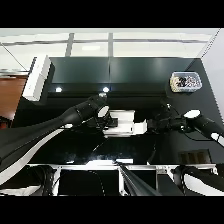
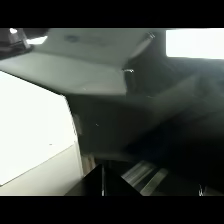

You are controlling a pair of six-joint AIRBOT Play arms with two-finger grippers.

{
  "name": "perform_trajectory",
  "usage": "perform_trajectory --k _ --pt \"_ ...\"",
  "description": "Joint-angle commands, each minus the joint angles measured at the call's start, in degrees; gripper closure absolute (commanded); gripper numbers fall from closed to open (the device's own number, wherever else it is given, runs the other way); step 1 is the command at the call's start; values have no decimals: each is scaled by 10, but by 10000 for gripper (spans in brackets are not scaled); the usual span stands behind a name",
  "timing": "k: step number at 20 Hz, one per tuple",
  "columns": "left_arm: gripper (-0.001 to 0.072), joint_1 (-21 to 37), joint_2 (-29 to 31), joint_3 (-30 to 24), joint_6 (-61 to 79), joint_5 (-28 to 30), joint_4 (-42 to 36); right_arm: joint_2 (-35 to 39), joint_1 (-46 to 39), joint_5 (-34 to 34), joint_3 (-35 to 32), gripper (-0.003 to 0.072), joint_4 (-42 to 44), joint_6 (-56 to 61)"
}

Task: Fold the box and place the chain.

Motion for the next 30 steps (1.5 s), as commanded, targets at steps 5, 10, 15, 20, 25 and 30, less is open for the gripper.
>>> perform_trajectory --k 5,10,15,20,25,30 --pt "679 0 0 0 0 1 0 -5 9 80 44 54 12 -9" --pt "678 0 0 0 0 0 0 -5 49 64 47 60 26 -1" --pt "679 0 0 0 0 0 0 -5 123 17 96 99 -18 61" --pt "679 0 0 0 0 0 0 -5 187 -47 130 99 -136 208" --pt "678 0 0 0 0 0 0 -5 301 -64 205 159 -398 457" --pt "678 0 0 0 0 0 0 -9 377 -30 242 285 -500 634"
